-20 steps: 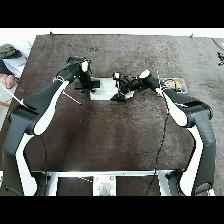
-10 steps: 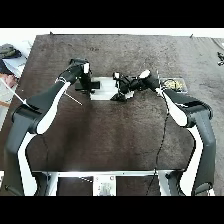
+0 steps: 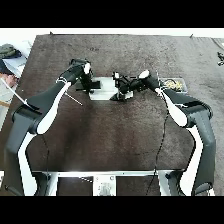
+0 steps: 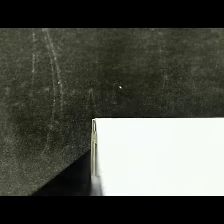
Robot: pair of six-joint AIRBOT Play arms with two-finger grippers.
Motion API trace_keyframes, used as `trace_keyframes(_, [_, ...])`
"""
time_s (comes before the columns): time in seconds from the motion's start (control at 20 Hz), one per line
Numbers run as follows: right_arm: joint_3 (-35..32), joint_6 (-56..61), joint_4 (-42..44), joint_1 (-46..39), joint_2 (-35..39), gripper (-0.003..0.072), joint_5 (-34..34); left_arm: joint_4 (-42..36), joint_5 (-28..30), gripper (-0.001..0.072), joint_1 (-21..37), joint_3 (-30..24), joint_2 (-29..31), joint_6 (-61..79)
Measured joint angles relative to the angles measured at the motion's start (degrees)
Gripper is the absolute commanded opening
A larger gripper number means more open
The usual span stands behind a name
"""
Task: Fold the box and place the chain.
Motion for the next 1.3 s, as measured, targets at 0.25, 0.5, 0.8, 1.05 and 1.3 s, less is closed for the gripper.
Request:
trace_keyframes(0.25, [0.00, 0.00, -0.09, -0.04, 0.02, 0.0167, 0.09, -2.58, 0.00, 0.0459, -0.04, -0.02, 0.17, 3.23])
trace_keyframes(0.5, [0.00, -0.02, -0.09, -0.04, 0.02, 0.0167, 0.09, -4.11, -1.62, 0.0619, 0.11, 0.37, 1.33, 11.10])
trace_keyframes(0.8, [0.00, -0.04, -0.09, -0.04, 0.02, 0.0167, 0.09, -4.52, -4.81, 0.0619, 0.11, 2.10, 5.44, 20.35])
trace_keyframes(1.05, [0.00, -0.04, -0.07, -0.04, 0.02, 0.0167, 0.09, -6.45, -3.87, 0.0618, 2.62, 2.45, 11.98, 29.88])
trace_keyframes(1.3, [0.00, -0.04, -0.09, -0.04, 0.02, 0.0166, 0.09, -20.61, -2.25, 0.0617, 10.03, 0.48, 14.99, 46.38])
